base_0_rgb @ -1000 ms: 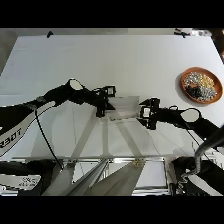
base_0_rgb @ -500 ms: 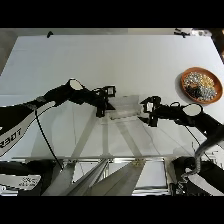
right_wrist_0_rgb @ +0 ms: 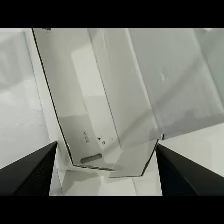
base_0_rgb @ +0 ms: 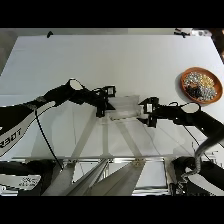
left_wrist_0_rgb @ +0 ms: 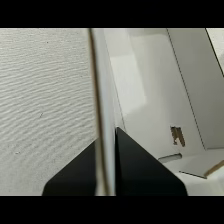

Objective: Fold the box and place the chain.

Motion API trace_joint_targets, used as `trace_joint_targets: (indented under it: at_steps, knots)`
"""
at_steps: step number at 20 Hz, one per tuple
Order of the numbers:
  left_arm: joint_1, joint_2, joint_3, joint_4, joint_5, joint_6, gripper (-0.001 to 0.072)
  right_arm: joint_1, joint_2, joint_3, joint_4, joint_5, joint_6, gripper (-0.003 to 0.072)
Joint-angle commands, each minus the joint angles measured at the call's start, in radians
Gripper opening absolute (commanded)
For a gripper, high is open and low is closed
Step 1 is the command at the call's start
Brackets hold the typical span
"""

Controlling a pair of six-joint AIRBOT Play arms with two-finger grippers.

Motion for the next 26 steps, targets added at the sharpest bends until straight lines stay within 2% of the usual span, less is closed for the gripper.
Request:
trace_joint_targets:
  at_steps: [1, 5, 14, 26]
  knots:
    - [0.0, 0.0, 0.0, 0.0, 0.0, 0.0, 0.0012, -0.001, -0.045, 0.018, 0.042, 0.021, -0.04, 0.0656]
    - [0.0, 0.0, 0.0, 0.0, 0.0, 0.0, 0.0012, -0.001, -0.102, 0.035, 0.025, 0.058, -0.031, 0.0656]
    - [0.0, 0.0, 0.0, 0.0, 0.0, 0.0, 0.0012, 0.002, -0.125, 0.035, -0.053, 0.134, 0.1, 0.0654]
    - [0.0, 0.0, 0.0, 0.0, 0.0, 0.0, 0.0012, 0.04, -0.172, 0.039, -0.011, 0.105, 0.066, 0.0653]
